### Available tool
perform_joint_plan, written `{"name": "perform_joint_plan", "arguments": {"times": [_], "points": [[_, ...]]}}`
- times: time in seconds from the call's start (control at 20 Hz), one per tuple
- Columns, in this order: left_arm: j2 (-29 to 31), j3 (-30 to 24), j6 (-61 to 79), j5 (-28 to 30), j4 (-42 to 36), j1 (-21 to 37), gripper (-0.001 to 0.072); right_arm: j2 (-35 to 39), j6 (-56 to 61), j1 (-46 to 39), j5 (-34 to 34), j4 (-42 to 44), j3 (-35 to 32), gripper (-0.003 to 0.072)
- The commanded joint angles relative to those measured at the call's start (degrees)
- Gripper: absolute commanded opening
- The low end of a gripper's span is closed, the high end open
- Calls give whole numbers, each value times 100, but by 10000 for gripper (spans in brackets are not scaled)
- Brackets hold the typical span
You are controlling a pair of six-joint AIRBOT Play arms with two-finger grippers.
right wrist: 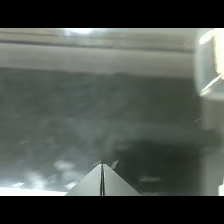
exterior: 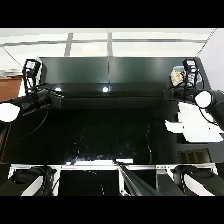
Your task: Fold the box and place the chain.
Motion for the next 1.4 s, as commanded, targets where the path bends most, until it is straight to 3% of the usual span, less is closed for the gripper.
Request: {"name": "perform_joint_plan", "arguments": {"times": [0.0, 0.3, 0.45, 0.5, 0.55, 0.6, 0.7, 0.8, 0.9, 1.0, 1.15, 1.35], "points": [[-2, -2, 4, 439, 2, 0, 24, 0, -2, 0, 662, 813, -2, 11], [-2, 0, -26, 1744, -201, -4, 24, 0, -4, -2, 728, 763, -2, 11], [-13, 0, -35, 1864, -326, -24, 25, 0, -4, -4, 691, 752, 0, 12], [-39, 2, -39, 1895, -352, -26, 73, 0, -2, -4, 691, 636, 0, 100], [-87, 2, -37, 1882, -522, -31, 371, 0, -4, -4, 688, 592, 0, 567], [-164, 7, -42, 1823, -688, -63, 707, 0, -52, -2, 699, 505, 13, 720], [-393, 118, -13, 1163, -730, -144, 708, 0, -35, -111, 949, -37, 197, 720], [-737, 291, -203, 498, -728, -138, 708, -2, 603, -625, 1189, -1095, 542, 720], [-1123, 503, -625, -22, -688, -17, 708, -9, 1091, -1639, 1342, -2179, 887, 720], [-1502, 739, -1032, -527, -686, 85, 708, -61, 1117, -3056, 1388, -2424, 1080, 720], [-1939, 955, -1069, -929, -699, 83, 708, -354, 531, -5309, 1545, -1580, 1261, 720], [-2120, 955, -1067, -835, -761, 81, 708, -1257, -1755, -7499, 2159, 1373, 1556, 720]]}}
